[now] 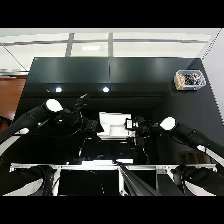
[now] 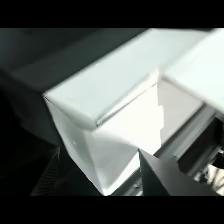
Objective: Fold the box and place the chain.
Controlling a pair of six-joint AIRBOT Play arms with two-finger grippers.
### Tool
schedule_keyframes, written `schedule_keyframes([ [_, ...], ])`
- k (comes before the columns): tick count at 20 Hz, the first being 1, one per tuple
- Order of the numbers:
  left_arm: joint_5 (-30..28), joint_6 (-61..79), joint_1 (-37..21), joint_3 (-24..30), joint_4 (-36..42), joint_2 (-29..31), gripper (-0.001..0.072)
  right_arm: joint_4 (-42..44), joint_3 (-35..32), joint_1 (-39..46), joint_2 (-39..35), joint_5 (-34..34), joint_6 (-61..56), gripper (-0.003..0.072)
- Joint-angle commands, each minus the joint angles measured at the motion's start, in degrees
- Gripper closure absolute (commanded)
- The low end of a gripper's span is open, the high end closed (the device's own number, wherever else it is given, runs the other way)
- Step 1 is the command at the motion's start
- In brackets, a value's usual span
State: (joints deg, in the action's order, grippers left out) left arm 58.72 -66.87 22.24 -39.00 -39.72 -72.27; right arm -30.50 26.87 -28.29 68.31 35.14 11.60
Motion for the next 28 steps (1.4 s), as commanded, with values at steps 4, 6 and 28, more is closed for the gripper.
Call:
schedule_keyframes([
  [4,-4.7,-21.1,7.1,-4.0,-16.6,0.0,0.0143,0.0,0.0,0.0,0.0,0.0,0.0,0.0558],
  [6,-4.7,-26.6,10.2,-5.6,-22.5,0.0,0.0143,0.0,0.0,0.0,0.0,0.0,0.0,0.0558],
  [28,-0.1,-57.9,25.6,-15.9,-42.5,-8.9,0.0211,0.0,0.0,0.0,0.0,0.1,0.0,0.0558],
])
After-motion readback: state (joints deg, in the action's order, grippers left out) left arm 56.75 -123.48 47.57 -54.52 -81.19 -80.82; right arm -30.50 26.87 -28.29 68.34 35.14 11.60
